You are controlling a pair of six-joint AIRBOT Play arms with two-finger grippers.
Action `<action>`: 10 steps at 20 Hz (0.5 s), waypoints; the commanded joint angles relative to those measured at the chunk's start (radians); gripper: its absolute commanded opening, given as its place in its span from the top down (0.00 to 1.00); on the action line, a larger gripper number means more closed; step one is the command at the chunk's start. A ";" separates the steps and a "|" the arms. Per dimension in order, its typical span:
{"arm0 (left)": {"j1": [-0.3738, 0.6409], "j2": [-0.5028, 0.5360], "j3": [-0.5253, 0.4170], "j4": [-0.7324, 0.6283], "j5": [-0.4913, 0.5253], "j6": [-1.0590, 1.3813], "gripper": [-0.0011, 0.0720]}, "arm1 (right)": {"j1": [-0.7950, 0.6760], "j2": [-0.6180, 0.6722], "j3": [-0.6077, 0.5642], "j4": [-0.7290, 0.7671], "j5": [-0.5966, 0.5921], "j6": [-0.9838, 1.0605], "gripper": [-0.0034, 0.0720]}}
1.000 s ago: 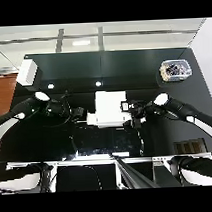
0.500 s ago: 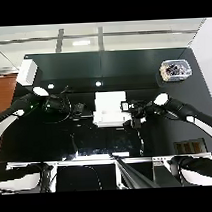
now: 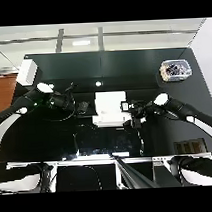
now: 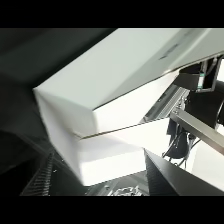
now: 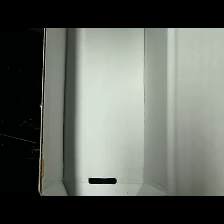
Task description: Fold the box and place the chain.
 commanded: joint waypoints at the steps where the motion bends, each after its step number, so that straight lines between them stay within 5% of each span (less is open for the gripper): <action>1: -0.046 0.000 0.046 0.042 0.000 -0.108 0.13 | 0.001 0.000 0.000 0.000 0.000 0.000 0.55; 5: -0.099 0.000 0.111 0.198 -0.005 -0.255 0.22 | 0.001 0.000 0.000 0.000 0.000 0.000 0.55; 10: -0.126 0.000 0.159 0.212 -0.021 -0.286 0.22 | 0.001 0.000 0.000 0.000 0.000 0.000 0.55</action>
